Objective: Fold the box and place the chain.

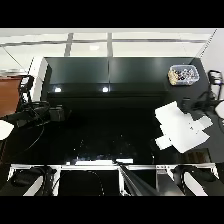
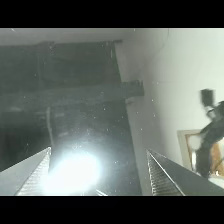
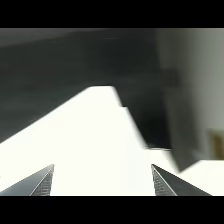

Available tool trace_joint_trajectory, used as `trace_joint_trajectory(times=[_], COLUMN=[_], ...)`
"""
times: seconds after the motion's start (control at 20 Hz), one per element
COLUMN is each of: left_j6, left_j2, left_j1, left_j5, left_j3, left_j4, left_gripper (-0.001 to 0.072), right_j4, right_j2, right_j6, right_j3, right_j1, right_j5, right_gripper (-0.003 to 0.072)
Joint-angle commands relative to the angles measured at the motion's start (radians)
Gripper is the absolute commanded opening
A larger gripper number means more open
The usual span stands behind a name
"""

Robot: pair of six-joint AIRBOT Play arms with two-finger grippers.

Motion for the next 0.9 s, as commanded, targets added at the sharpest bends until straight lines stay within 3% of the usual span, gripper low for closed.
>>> trace_joint_trajectory(times=[0.0,0.25,0.4,0.6,0.65,0.7,0.75,0.85], left_j6=[0.000,0.000,0.000,-0.001,-0.001,-0.001,-0.001,-0.001], left_j2=[-0.006,-0.023,-0.039,-0.063,-0.071,-0.077,-0.084,-0.090], left_j1=[0.000,0.000,0.000,0.000,0.000,0.000,0.000,0.000], left_j5=[-0.006,-0.006,-0.007,-0.007,-0.007,-0.006,-0.006,-0.006], left_j3=[-0.001,-0.001,-0.001,-0.001,-0.001,-0.001,-0.001,-0.001], left_j4=[-0.003,-0.003,-0.004,-0.005,-0.014,-0.025,-0.027,-0.027], left_gripper=[0.0711,0.0711,0.0711,0.0711,0.0711,0.0711,0.0711,0.0711], right_j4=[-0.028,-0.021,-0.017,-0.022,-0.031,-0.036,-0.046,-0.053], right_j2=[-0.060,-0.253,-0.349,-0.399,-0.406,-0.414,-0.425,-0.443], right_j6=[-0.078,-0.269,-0.454,-0.579,-0.586,-0.587,-0.588,-0.590], right_j3=[0.046,0.220,0.251,0.251,0.251,0.251,0.251,0.249], right_j1=[-0.226,-0.341,-0.341,-0.341,-0.341,-0.341,-0.344,-0.365], right_j5=[0.034,0.171,0.286,0.263,0.248,0.240,0.238,0.241], right_gripper=[0.0704,0.0704,0.0704,0.0703,0.0663,0.0526,0.0479,0.0479])
